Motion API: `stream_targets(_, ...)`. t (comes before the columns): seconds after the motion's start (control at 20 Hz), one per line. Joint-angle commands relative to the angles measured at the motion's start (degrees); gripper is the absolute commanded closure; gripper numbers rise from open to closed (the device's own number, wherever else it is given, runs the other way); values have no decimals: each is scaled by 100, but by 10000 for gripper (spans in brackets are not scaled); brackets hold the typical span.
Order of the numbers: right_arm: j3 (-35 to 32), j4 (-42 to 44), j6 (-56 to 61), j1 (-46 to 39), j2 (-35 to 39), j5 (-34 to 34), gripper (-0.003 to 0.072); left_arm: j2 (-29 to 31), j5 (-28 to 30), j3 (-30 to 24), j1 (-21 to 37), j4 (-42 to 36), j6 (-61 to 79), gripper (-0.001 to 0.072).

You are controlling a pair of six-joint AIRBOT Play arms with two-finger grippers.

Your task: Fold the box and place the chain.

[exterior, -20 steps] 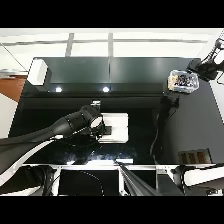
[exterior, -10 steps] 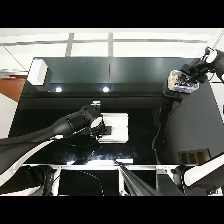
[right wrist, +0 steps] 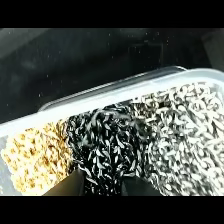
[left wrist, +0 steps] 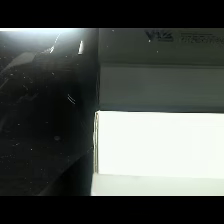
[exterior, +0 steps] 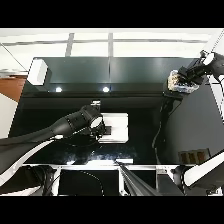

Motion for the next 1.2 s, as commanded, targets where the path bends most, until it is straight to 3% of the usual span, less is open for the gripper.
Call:
stream_targets(0.0,2,13,-391,-9,201,238,646,0,2,-2,-2,-17,4,684)
stream_targets(0.35,2,39,-1027,-111,1366,315,646,0,-11,-2,-2,-44,4,684)
stream_targets(0.55,2,946,-1456,-289,2173,308,646,0,-15,-2,-2,-83,4,684)
stream_targets(0.75,11,1252,-1742,-289,3003,352,646,0,-17,-2,-2,-83,4,684)
stream_targets(1.15,57,2015,-2240,-155,4400,1180,647,0,-66,0,0,-83,4,684)
